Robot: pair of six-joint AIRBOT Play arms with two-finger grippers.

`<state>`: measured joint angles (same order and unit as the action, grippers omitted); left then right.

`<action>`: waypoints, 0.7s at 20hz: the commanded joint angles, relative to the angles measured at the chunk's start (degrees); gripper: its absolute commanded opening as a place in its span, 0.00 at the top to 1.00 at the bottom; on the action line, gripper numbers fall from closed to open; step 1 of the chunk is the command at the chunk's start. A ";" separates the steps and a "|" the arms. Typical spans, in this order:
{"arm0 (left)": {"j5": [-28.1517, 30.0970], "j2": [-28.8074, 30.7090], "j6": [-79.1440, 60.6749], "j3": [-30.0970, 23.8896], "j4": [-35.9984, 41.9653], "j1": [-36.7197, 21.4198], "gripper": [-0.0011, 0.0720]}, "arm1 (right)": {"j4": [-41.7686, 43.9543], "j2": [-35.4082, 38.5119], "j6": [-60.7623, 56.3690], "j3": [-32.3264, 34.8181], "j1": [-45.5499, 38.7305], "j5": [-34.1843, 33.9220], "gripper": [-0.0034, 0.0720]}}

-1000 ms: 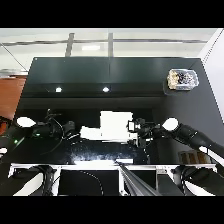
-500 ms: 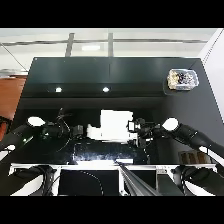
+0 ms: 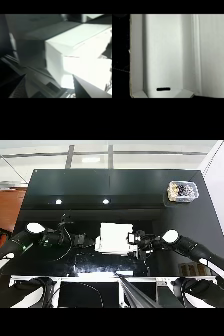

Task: Fold the box and place the chain.

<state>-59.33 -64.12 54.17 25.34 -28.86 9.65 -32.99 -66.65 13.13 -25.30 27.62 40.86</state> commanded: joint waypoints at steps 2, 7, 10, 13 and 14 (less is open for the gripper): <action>0.94 -0.04 -0.17 2.45 0.39 4.96 0.01 | 0.02 -0.04 -0.02 0.02 0.02 0.02 0.25; 14.97 -0.04 5.70 2.49 -0.92 14.23 0.01 | 0.00 -0.04 -0.02 0.02 0.02 0.02 0.25; 19.52 -0.04 10.19 2.49 -2.43 17.97 0.02 | 0.00 -0.04 -0.02 0.02 0.02 0.02 0.25; 20.68 -0.04 22.12 2.93 -11.50 20.46 0.02 | 0.02 -0.04 -0.02 0.02 0.02 0.02 0.25; 20.61 -0.04 24.85 3.43 -14.51 21.35 0.02 | 0.00 -0.04 -0.02 0.02 0.02 0.02 0.25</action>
<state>-41.30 -64.14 69.14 28.12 -35.31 28.27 -32.99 -66.65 13.13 -25.30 27.62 40.88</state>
